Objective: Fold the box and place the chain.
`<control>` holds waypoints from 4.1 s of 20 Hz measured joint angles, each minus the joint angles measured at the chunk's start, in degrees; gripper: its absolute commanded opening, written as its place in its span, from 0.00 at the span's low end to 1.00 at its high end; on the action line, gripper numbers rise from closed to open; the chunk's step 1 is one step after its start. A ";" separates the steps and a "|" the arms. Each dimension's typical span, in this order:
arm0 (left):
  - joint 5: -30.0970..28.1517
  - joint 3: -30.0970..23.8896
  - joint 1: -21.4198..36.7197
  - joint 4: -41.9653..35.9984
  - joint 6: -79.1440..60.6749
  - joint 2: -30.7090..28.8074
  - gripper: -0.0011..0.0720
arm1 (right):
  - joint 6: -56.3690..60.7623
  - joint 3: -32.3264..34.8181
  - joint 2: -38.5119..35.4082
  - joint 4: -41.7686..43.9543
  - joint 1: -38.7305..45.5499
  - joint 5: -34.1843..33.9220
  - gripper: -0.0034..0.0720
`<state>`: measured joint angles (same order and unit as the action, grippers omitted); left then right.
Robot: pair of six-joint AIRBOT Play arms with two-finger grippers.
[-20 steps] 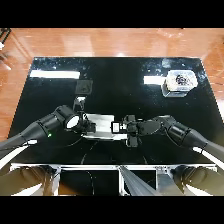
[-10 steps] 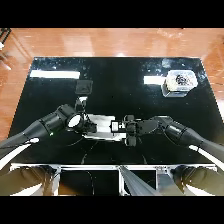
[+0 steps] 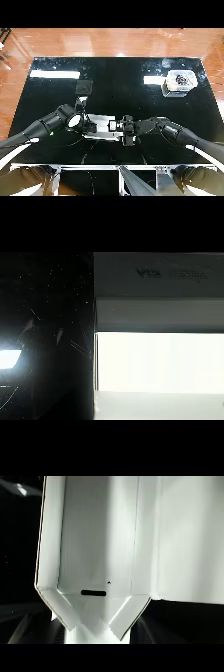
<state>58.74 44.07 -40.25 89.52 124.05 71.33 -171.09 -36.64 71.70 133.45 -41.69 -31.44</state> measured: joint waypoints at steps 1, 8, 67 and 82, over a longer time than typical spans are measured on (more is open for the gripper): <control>0.00 0.00 0.00 -0.02 0.00 0.00 0.05 | 0.00 -0.04 0.09 0.55 -0.07 0.02 0.53; 0.04 0.00 0.00 -0.44 0.00 0.04 0.05 | 0.02 -0.37 0.50 3.89 -0.22 -0.48 0.44; 0.63 0.00 -0.11 -1.49 -0.07 0.07 0.05 | 77.02 10.84 -9.55 3.15 27.71 -19.45 0.07; 0.70 0.00 -0.13 -1.77 -0.22 0.09 0.05 | 74.40 0.09 -2.03 10.14 12.94 -15.89 0.98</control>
<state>59.44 44.07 -40.38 87.74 123.83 71.42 -96.68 -36.56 69.67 143.59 -28.75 -47.33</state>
